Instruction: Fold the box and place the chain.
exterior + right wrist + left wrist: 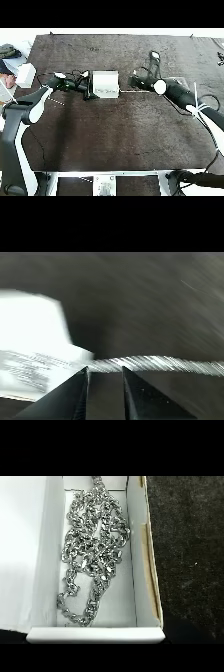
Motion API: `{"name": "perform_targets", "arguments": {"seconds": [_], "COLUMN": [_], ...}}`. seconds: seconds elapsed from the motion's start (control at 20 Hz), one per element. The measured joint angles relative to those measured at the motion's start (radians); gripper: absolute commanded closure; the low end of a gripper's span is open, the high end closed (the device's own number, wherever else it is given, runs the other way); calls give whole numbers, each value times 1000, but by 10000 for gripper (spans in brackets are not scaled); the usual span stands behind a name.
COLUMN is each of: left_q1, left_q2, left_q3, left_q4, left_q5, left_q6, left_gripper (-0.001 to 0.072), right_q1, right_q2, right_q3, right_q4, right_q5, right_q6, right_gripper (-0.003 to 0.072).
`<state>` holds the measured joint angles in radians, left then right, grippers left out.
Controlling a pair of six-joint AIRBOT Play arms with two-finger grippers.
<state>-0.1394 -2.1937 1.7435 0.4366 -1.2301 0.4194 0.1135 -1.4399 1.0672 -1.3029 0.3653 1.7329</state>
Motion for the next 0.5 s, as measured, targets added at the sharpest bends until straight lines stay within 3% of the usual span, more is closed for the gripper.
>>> {"name": "perform_targets", "arguments": {"seconds": [0.2, 0.5], "left_q1": [0, 0], "left_q2": [0, 0], "left_q3": [0, 0], "left_q4": [0, 0], "left_q5": [0, 0], "left_q6": [0, 0], "left_gripper": [428, 428], "right_q1": [-121, -214], "right_q2": [-15, -91], "right_q3": [-106, -139], "right_q4": [-7, 12], "right_q5": [-37, -123], "right_q6": [53, 96], "right_gripper": [413, 413]}}
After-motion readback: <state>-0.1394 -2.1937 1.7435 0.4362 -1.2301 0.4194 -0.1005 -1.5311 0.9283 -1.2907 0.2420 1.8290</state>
